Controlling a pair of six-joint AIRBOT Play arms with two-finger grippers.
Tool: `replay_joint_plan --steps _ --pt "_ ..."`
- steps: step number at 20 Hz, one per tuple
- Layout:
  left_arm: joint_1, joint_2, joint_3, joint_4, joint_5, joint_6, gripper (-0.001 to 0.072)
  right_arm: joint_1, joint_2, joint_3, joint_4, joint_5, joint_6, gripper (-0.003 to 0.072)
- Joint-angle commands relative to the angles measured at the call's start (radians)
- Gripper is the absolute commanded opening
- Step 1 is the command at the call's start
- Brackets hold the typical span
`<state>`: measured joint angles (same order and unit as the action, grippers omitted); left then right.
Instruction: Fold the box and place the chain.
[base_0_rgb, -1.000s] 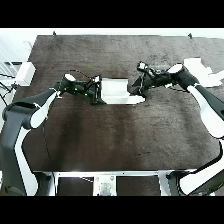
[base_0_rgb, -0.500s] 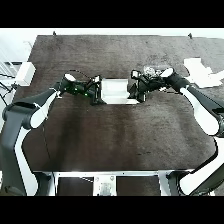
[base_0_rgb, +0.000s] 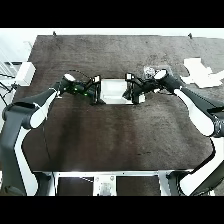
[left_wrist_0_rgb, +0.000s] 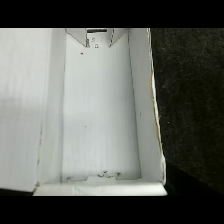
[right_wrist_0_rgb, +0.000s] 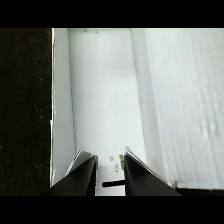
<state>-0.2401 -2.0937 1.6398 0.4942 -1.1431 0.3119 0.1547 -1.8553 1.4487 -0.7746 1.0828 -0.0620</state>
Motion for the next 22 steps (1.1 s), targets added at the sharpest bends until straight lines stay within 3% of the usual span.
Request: replay_joint_plan --steps 1,2,3,5,6,9,10,12,13,14,15,22 --pt "0.000 0.000 0.000 -0.002 0.001 -0.001 0.0536 0.006 -0.010 0.000 0.028 -0.017 0.000 0.0215" --pt "0.000 0.000 0.000 -0.002 0.001 0.000 0.0536 0.006 -0.010 0.000 0.033 -0.017 0.000 0.0220" --pt "0.000 0.000 0.001 -0.002 0.001 -0.001 0.0536 0.006 -0.011 0.000 0.034 -0.019 0.000 0.0275" --pt "0.000 0.000 0.001 -0.002 0.001 -0.001 0.0536 0.006 -0.011 0.000 0.034 -0.019 0.000 0.0489" --pt "0.000 0.000 0.001 -0.002 0.001 -0.001 0.0536 0.006 -0.011 0.000 0.034 -0.019 0.001 0.0539" --pt "0.000 0.000 0.001 -0.002 0.000 -0.001 0.0536 -0.008 -0.010 0.000 0.029 -0.010 0.041 0.0554" --pt "0.000 0.000 0.000 -0.002 -0.001 -0.001 0.0536 -0.014 -0.010 0.000 0.029 -0.008 0.069 0.0534" --pt "0.000 0.000 0.001 -0.002 -0.001 0.000 0.0536 -0.026 -0.006 0.000 0.003 -0.003 0.124 0.0172" --pt "0.000 0.000 0.000 -0.002 0.000 0.000 0.0536 -0.032 0.000 0.000 -0.030 0.008 0.156 0.0109" --pt "0.000 0.000 0.001 -0.002 0.000 0.000 0.0536 -0.038 0.012 0.000 -0.061 0.015 0.196 0.0098" --pt "0.000 0.000 0.001 -0.002 0.000 0.000 0.0536 -0.045 0.026 0.000 -0.085 0.016 0.232 0.0012" --pt "0.000 0.000 0.001 -0.002 0.001 0.000 0.0536 -0.111 0.189 0.000 -0.109 0.018 0.571 0.0010"
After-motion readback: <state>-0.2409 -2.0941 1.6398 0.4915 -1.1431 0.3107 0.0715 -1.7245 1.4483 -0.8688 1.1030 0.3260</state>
